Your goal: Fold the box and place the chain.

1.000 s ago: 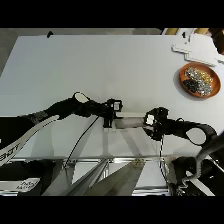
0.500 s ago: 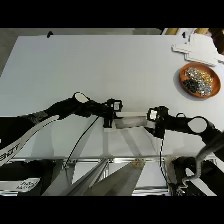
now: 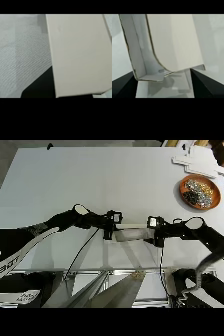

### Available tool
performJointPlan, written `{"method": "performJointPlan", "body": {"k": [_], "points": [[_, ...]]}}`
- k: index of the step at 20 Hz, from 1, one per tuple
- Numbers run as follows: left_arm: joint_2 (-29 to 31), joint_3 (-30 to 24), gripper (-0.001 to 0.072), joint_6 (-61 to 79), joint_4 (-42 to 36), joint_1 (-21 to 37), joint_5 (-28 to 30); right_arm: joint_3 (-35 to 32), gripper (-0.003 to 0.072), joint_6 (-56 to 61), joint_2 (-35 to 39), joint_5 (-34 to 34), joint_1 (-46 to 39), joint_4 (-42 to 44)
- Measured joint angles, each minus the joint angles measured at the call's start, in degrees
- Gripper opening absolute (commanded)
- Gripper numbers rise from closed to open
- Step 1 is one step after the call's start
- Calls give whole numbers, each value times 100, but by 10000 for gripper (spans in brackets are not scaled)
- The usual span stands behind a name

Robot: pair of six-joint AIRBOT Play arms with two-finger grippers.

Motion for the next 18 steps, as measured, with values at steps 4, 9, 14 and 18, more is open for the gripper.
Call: {"method": "performJointPlan", "body": {"k": [4, 9, 14, 18], "points": [[0, 0, 11, 0, 2, -2, -2, 24, 692, -306, -155, 90, -9, 181], [0, 0, 11, 0, 2, -2, -7, 24, 691, -354, -203, 166, 157, 278], [0, 0, 11, 2, 11, -2, -20, -74, 691, -46, -210, 151, 155, 46], [0, 0, 11, 2, 11, -2, -31, -103, 691, -79, -210, 162, 232, 262]]}}
